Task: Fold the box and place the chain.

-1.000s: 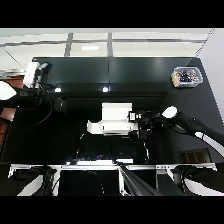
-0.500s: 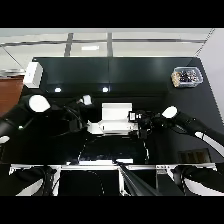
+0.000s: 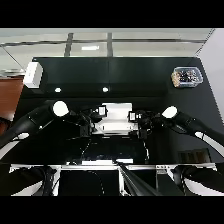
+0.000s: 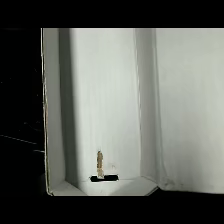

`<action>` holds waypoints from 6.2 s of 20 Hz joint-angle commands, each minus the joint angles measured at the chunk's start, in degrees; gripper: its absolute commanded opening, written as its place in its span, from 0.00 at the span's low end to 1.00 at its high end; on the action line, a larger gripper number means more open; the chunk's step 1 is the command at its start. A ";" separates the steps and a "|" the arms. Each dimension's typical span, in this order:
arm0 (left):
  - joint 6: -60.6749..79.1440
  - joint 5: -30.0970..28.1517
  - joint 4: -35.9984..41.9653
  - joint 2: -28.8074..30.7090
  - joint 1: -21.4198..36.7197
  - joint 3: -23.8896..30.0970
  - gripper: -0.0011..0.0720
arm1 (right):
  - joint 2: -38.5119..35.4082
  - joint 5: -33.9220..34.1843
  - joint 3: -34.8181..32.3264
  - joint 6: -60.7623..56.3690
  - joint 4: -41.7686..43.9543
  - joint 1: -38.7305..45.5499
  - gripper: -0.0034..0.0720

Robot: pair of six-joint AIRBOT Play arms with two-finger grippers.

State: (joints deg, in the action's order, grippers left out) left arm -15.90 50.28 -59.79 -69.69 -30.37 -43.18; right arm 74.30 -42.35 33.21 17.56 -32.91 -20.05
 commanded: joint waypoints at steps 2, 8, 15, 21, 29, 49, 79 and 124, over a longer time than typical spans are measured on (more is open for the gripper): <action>-1.27 -0.83 0.70 -1.46 -1.62 0.04 0.69 | 0.00 -0.02 0.04 0.00 0.00 -0.07 0.28; -6.60 -4.17 0.42 -1.70 -3.65 0.02 0.31 | 0.00 -0.02 0.04 0.00 0.00 -0.07 0.29; -8.13 -4.57 7.06 -2.60 -3.69 0.04 0.16 | 0.00 -0.02 0.04 0.00 0.02 -0.07 0.29; -8.13 -7.78 10.95 -4.85 -3.72 0.04 0.16 | 0.00 -0.02 0.04 0.00 0.00 -0.07 0.28; -8.07 -5.25 11.13 -6.51 -3.69 0.04 0.13 | 0.00 -0.02 0.04 0.00 0.02 -0.07 0.29; -43.10 12.28 -14.78 6.97 5.05 -1.81 0.05 | 0.00 -0.02 0.04 0.00 0.02 -0.07 0.28; -40.83 7.93 32.48 -6.40 19.87 9.60 0.05 | 0.00 0.00 0.04 0.00 0.00 -0.07 0.28; -100.80 4.87 -18.58 -7.02 -11.08 -12.17 0.67 | 0.00 0.04 0.04 -0.02 0.02 -0.07 0.28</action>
State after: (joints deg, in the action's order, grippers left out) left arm -111.24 54.48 -73.03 -76.38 -40.10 -54.92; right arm 74.30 -42.28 33.21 17.56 -32.91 -20.05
